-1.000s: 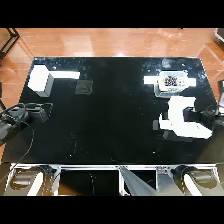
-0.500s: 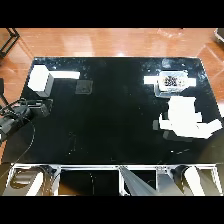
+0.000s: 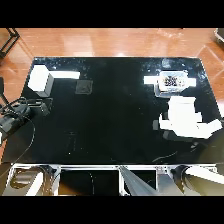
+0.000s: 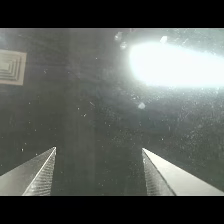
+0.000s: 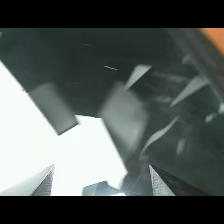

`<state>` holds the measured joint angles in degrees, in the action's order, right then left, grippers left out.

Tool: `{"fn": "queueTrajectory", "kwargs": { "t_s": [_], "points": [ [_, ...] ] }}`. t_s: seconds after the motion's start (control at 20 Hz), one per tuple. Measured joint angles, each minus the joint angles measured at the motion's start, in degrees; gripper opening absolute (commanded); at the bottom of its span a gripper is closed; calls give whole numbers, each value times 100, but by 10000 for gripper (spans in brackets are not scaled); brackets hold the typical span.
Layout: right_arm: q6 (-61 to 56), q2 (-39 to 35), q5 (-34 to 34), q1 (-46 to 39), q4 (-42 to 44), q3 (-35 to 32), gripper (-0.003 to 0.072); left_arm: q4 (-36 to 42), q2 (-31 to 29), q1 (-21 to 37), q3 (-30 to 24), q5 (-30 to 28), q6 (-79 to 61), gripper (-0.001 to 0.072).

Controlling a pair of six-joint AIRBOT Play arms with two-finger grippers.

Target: Fold the box and place the chain.

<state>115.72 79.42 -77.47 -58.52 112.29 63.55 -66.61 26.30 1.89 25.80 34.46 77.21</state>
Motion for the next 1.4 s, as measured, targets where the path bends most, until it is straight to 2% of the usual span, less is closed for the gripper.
{"fn": "queueTrajectory", "kwargs": {
  "t_s": [0.2,0.3,0.95,1.3,1.35,1.4],
  "points": [
    [260,881,-848,448,-214,588,699,0,57,0,0,15,-2,632],
    [256,1132,-986,608,-487,695,529,0,101,2,0,22,0,632],
    [310,1707,-1161,682,-732,813,536,0,363,0,0,22,0,632],
    [505,1906,-1224,490,-205,813,535,9,365,0,0,24,0,632],
    [535,1932,-1235,481,-122,813,481,9,365,0,0,24,0,632],
    [566,1954,-1231,476,-81,813,378,13,365,2,0,24,0,632]
  ]
}}
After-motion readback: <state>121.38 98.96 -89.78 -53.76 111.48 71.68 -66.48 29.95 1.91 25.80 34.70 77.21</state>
